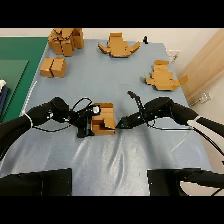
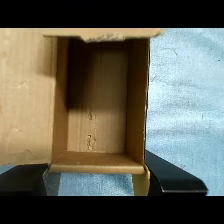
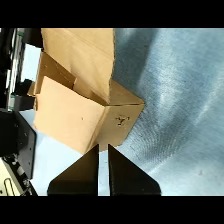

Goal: Fold the box.

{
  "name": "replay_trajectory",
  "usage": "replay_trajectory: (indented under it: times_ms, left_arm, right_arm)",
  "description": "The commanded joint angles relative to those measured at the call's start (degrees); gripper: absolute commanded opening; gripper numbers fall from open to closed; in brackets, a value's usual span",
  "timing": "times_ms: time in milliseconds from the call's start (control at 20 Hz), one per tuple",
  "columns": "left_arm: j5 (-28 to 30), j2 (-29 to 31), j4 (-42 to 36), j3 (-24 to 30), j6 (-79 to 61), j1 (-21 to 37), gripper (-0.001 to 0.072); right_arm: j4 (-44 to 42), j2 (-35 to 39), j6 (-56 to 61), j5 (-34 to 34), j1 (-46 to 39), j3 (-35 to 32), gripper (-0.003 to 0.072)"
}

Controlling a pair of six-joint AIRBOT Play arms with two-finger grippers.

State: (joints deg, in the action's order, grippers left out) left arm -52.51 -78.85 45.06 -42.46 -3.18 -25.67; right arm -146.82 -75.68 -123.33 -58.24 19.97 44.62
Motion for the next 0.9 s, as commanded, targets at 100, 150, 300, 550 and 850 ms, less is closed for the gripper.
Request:
replay_trajectory:
  times_ms: [100, 150, 300, 550, 850]
  left_arm:
    - [-0.2, 0.1, 0.0, 0.0, 0.0, 0.0, 0.0018]
    - [-0.2, 0.0, 0.0, 0.0, 0.0, 0.0, 0.0018]
    - [-0.2, 0.0, 0.0, 0.0, 0.0, 0.0, 0.0018]
    - [-0.1, 0.0, 0.0, 0.0, 0.0, 0.0, 0.0017]
    - [0.0, 0.0, 0.0, 0.0, 0.0, 0.0, 0.0018]
  right_arm:
    - [-2.0, -0.1, -0.1, -0.7, -0.7, 0.2, 0.0108]
    - [-1.9, -0.1, 0.6, -0.8, -0.7, 0.2, 0.0107]
    - [-2.0, -0.1, 1.0, -0.5, -0.7, 0.2, 0.0105]
    - [-2.4, -0.1, 3.5, -0.2, -0.7, 1.4, 0.0105]
    - [0.2, -0.1, 6.6, -1.2, -0.7, 2.4, 0.0083]
